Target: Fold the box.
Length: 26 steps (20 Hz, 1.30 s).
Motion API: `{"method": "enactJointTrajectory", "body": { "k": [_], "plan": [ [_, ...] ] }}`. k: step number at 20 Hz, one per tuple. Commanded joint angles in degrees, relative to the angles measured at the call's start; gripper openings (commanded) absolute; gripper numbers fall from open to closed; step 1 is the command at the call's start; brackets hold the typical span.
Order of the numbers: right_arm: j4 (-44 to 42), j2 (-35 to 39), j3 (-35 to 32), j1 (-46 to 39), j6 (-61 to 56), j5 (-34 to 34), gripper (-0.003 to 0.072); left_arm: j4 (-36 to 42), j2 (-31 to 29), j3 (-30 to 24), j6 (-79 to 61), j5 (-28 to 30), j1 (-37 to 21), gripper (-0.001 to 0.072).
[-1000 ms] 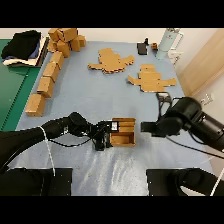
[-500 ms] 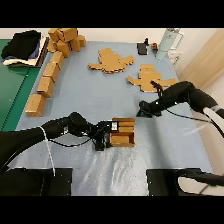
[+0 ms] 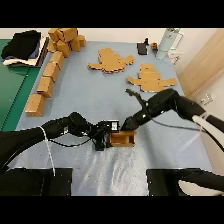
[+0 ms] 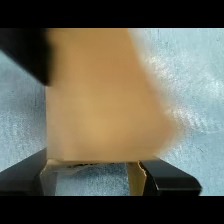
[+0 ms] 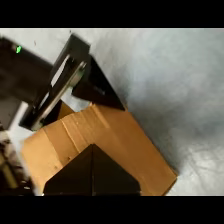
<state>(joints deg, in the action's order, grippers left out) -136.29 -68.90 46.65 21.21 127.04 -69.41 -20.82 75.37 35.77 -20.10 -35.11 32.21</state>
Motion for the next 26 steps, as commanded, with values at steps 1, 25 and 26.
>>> {"method": "enactJointTrajectory", "body": {
  "k": [1, 25, 26],
  "plan": [
    [7.56, 9.9, -7.98, 8.24, 1.81, 11.13, 0.0003, 0.0, 0.0, 0.07, 0.02, 0.04, -0.04, 0.0249],
    [34.42, 33.14, -25.77, 27.45, 13.31, 37.9, 0.049, 0.0, 0.0, 0.07, 0.02, 0.04, -0.04, 0.0249],
    [34.99, 33.14, -25.77, 27.45, 13.64, 38.07, 0.049, 0.0, 0.0, 0.07, 0.02, 0.04, -0.04, 0.0249]
  ]
}}
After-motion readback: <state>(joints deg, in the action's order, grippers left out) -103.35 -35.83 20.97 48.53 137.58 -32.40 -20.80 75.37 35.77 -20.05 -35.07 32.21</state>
